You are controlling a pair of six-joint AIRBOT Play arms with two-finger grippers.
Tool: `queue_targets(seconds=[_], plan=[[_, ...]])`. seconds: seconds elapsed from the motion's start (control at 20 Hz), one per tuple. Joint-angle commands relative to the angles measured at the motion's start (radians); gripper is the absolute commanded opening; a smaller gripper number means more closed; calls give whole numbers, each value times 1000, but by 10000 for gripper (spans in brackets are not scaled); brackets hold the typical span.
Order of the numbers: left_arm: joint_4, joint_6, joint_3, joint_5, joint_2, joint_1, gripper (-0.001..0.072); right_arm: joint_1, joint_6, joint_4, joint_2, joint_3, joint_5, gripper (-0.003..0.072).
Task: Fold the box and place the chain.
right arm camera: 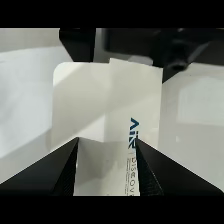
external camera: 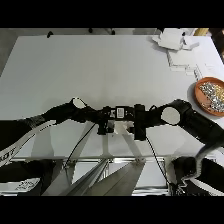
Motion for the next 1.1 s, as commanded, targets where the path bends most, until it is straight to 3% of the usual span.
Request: queue_targets(seconds=[0.0, 0.1, 0.4, 0.55, 0.65, 1.05], plan=[[0, 0, 0, 0, 1, 0, 254, 3, 9, -47, 2, -18, -31, 393], [0, 1, 0, 0, 1, 0, 254, 3, 8, -75, 2, -23, -63, 292], [0, 1, 0, 0, 1, 0, 254, 3, 9, -86, 4, -23, -79, 224], [0, 0, 0, 0, 1, 0, 254, 3, 9, -86, 4, -23, -77, 218], [0, 1, 0, 0, 1, 0, 254, 3, 9, -85, 4, -23, -77, 174], [0, 0, 0, 0, 1, 0, 254, 3, 8, -68, 4, -23, -69, 174]])
